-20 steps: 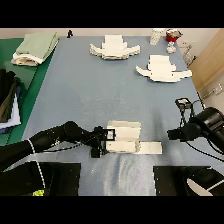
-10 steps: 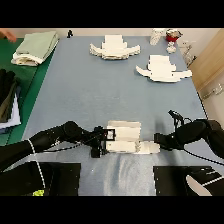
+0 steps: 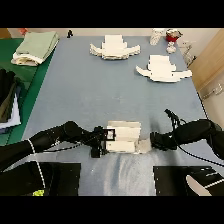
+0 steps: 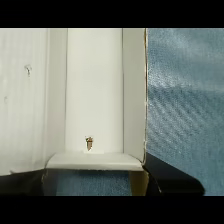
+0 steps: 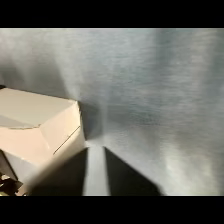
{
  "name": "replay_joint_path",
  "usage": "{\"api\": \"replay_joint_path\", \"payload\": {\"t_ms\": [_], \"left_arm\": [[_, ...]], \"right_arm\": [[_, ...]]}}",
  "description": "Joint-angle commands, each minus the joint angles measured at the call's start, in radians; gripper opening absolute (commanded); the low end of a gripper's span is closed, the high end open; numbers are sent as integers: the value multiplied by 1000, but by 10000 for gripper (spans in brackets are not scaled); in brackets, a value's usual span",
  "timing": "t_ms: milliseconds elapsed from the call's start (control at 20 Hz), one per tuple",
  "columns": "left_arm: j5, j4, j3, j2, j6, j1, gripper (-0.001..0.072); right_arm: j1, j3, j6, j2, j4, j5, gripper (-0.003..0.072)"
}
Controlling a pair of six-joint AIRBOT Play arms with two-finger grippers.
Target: Fold the box.
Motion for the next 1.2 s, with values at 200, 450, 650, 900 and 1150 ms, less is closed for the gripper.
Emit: {"api": "replay_joint_path", "payload": {"t_ms": [200, 450, 650, 900, 1150], "left_arm": [[0, 0, 0, 1, 0, -1, 365], [0, 0, 0, 1, 0, -1, 365], [0, 0, 0, 1, 0, 0, 365], [0, 0, 0, 1, 0, -1, 365], [0, 0, 0, 1, 0, -1, 365]], "right_arm": [[0, 72, -47, 3, 63, -31, 385], [125, 75, -50, -26, 64, 34, 386], [262, 98, 26, -88, 16, 158, 384], [429, 227, 291, -207, -232, 158, 374], [605, 345, 633, -319, -478, 92, 373]]}}
